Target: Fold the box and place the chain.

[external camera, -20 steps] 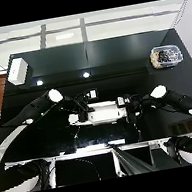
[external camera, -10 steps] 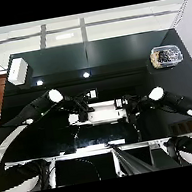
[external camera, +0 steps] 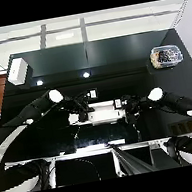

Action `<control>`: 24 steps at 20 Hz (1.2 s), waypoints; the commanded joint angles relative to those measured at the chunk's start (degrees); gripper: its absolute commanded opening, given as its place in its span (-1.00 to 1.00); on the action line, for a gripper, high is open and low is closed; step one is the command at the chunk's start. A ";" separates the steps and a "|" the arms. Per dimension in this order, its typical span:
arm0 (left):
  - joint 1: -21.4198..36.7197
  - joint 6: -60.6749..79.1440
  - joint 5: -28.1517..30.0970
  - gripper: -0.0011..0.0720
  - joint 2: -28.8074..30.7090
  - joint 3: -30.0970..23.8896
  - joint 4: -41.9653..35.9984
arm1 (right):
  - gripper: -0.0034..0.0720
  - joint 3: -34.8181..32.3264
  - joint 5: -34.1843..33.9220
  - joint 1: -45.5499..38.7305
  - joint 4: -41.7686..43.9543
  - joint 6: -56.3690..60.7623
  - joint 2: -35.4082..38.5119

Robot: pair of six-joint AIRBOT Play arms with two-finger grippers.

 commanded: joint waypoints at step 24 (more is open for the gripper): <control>5.05 -34.86 -17.00 0.30 16.20 2.69 22.86 | 0.23 -0.02 -0.24 -0.09 -0.35 0.72 -0.04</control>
